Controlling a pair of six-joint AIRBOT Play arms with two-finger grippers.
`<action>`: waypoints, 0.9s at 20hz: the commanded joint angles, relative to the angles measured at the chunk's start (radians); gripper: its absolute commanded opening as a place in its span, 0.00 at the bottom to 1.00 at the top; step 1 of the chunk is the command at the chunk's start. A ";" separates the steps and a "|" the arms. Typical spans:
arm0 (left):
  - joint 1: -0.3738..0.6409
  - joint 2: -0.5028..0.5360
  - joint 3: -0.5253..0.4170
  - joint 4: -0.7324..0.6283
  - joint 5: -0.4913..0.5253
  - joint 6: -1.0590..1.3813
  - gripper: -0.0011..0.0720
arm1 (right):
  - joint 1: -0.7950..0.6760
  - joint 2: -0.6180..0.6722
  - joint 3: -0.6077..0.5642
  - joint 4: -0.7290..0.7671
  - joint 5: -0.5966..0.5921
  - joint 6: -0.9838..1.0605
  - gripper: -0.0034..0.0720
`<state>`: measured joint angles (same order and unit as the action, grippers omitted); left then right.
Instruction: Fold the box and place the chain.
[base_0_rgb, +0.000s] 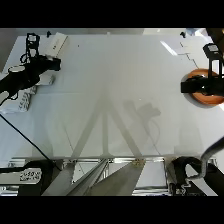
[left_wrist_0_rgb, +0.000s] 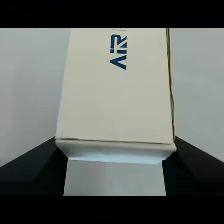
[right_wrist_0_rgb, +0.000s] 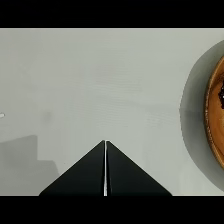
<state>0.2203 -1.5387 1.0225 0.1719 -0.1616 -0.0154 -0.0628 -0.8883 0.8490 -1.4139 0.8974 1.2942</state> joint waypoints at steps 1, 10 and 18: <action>-0.007 -0.034 0.002 0.000 0.154 -0.037 0.02 | -0.001 0.001 0.001 0.000 0.000 0.000 0.07; -0.011 -0.172 0.002 0.005 0.004 -0.076 0.03 | -0.001 0.001 0.001 0.000 0.000 0.000 0.07; 0.001 -0.190 0.000 0.012 0.030 -0.075 0.63 | -0.001 0.001 0.001 0.000 0.000 0.000 0.07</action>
